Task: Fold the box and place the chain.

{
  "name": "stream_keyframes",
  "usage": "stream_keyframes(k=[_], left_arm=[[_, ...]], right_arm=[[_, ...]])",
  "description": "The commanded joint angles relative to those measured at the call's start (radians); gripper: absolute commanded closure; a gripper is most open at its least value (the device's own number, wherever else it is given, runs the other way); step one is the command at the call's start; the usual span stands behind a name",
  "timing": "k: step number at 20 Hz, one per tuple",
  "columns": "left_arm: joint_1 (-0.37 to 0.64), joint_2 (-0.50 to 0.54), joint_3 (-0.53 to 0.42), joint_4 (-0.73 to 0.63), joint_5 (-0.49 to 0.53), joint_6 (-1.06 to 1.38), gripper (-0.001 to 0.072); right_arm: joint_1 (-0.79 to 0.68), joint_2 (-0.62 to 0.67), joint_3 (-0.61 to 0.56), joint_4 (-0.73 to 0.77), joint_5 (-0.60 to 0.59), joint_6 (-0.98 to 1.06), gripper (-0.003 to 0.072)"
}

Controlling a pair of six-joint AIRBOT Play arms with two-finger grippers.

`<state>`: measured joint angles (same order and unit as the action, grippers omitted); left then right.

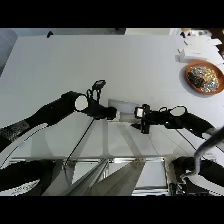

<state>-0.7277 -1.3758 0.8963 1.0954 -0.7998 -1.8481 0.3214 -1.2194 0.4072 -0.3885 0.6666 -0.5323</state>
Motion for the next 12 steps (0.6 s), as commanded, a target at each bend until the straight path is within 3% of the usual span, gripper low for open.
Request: stream_keyframes(k=[1, 8, 12], left_arm=[[-0.016, -0.007, 0.008, 0.067, -0.065, -0.073, 0.0271], [-0.020, -0.007, 0.015, 0.103, -0.095, -0.177, 0.0274], [-0.019, -0.047, 0.134, 0.194, -0.223, -0.208, 0.0274]], right_arm=[[0.000, 0.001, 0.000, 0.001, 0.000, 0.000, 0.0282], [0.000, 0.001, 0.000, 0.001, 0.000, 0.000, 0.0282], [0.000, 0.001, 0.000, 0.001, 0.000, 0.000, 0.0282]])
